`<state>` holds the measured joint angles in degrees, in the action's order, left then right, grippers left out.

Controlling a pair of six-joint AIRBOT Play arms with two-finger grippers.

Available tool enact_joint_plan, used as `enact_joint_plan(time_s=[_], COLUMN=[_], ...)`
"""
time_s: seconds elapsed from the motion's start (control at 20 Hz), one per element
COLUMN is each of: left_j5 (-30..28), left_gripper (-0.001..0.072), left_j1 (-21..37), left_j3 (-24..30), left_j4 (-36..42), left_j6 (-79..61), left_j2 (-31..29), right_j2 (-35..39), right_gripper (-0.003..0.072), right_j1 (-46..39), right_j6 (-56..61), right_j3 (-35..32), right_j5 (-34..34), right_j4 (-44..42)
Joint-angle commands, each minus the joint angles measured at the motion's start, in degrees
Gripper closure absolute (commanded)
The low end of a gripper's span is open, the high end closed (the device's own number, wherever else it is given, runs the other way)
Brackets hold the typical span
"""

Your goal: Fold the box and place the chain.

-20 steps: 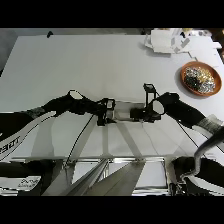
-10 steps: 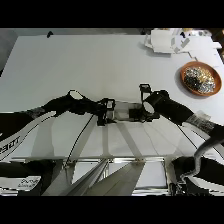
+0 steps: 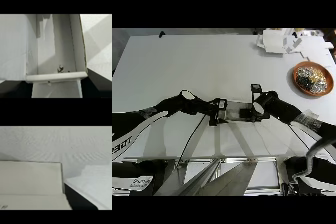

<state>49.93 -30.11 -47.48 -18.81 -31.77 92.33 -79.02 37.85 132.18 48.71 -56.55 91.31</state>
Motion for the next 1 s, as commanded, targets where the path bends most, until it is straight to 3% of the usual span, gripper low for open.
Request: enact_joint_plan(time_s=[0.0, 0.1, 0.3, 0.4, 0.6, 0.65, 0.75, 0.85, 0.95], left_j5=[0.02, 0.00, 0.02, 0.00, 0.00, 0.02, 0.02, 0.02, 0.02], left_gripper=[0.0459, 0.0459, 0.0459, 0.0459, 0.0459, 0.0459, 0.0459, 0.0459, 0.0459], left_j1=[0.00, 0.00, 0.00, 0.00, 0.00, 0.00, 0.00, 0.00, 0.00], left_j3=[-0.02, -0.02, -0.02, -0.02, -0.02, -0.02, -0.02, -0.02, -0.02], left_j4=[0.13, 0.13, 0.13, 0.13, 0.13, 0.13, 0.13, 0.13, 0.13], left_j6=[-0.11, -0.11, -0.11, -0.11, -0.11, -0.11, -0.11, -0.11, -0.11], left_j2=[-0.02, -0.02, -0.02, -0.02, -0.02, -0.02, -0.02, -0.02, -0.02], right_j2=[-0.31, -0.31, -0.31, -0.31, -0.28, -0.28, -0.28, -0.28, -0.28], right_gripper=[0.0588, 0.0658, 0.0655, 0.0396, 0.0390, 0.0400, 0.0572, 0.0668, 0.0666], right_j1=[0.07, 0.07, 0.07, 0.07, 0.07, 0.07, 0.07, 0.07, 0.07], right_j6=[-0.46, -0.63, -0.66, -0.68, -0.68, -0.68, -0.70, -1.66, -3.56], right_j3=[0.04, 0.02, 0.02, 0.02, -0.04, -0.07, -0.20, -0.20, -0.20], right_j5=[0.46, 0.57, 0.50, 0.48, 0.20, 0.20, 0.04, -0.02, 0.02], right_j4=[-0.46, -0.50, -0.48, -0.48, -0.46, -0.46, -0.46, -1.05, -2.05])
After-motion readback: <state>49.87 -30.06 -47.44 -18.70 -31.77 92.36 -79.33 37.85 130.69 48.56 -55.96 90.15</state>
